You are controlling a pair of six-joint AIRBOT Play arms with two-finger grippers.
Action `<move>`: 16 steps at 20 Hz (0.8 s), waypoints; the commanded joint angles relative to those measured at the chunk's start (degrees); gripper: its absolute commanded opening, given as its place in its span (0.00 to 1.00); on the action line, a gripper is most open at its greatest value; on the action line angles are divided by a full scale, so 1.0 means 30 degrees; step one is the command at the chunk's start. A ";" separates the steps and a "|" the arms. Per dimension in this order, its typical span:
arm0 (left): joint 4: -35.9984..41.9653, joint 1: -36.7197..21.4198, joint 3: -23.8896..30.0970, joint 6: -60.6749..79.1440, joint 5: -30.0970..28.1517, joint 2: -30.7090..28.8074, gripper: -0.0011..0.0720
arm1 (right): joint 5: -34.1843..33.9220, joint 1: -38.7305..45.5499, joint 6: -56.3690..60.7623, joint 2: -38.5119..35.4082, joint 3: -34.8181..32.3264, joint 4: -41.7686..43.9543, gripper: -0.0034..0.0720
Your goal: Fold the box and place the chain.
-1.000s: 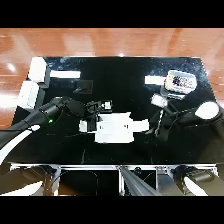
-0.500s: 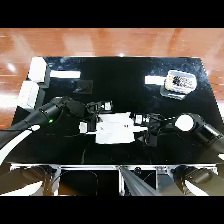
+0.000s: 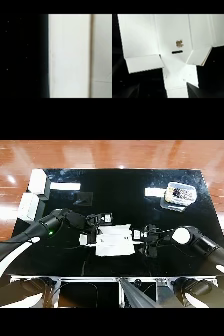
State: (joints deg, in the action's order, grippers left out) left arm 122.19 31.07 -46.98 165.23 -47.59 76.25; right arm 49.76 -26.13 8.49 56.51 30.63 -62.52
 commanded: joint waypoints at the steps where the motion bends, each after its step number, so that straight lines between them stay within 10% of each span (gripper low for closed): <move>1: -0.0007 0.0000 0.0000 0.0007 0.0044 0.0015 0.04 | -0.0175 -0.0022 -0.0488 0.0510 -0.0029 -0.0036 0.99; 16: -0.0007 0.0000 0.0000 0.0000 0.0029 0.0015 0.04 | -0.1209 -0.1552 -0.4291 0.2011 -0.0226 0.1348 0.99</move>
State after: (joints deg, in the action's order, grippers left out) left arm 122.17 31.07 -46.98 165.23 -47.51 76.25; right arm 45.10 -29.65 -3.92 62.33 30.24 -58.83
